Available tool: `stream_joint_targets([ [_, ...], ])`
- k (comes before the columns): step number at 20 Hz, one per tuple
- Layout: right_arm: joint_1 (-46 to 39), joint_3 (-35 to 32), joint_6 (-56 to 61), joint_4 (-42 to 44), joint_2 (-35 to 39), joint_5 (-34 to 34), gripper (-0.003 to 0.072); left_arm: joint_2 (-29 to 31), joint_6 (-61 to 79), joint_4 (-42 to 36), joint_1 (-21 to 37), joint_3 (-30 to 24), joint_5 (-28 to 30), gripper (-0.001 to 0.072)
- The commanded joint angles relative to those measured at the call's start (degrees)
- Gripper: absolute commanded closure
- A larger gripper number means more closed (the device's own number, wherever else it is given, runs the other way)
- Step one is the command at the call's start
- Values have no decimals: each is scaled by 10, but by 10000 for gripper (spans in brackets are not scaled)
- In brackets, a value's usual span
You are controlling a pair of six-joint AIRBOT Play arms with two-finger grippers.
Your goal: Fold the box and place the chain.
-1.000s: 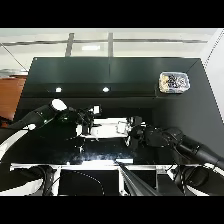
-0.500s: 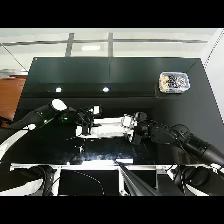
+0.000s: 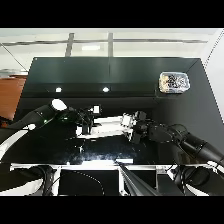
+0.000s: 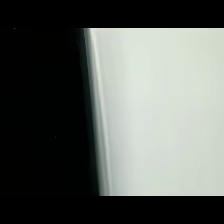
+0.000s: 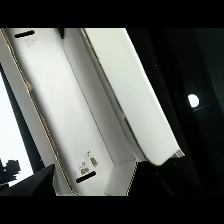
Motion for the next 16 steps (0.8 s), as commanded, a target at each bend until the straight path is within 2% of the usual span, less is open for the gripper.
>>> stream_joint_targets([
  [1,-5,4,-35,38,-1,-24,-15,0,0,0,0,0,-2,682],
  [4,-5,6,-62,99,-1,-56,-15,0,0,1,0,1,-4,683],
  [9,-5,6,-64,108,-3,-71,-15,0,0,12,0,2,-4,683],
  [16,-6,6,-99,133,-47,-88,-14,0,0,11,0,2,-1,683],
])
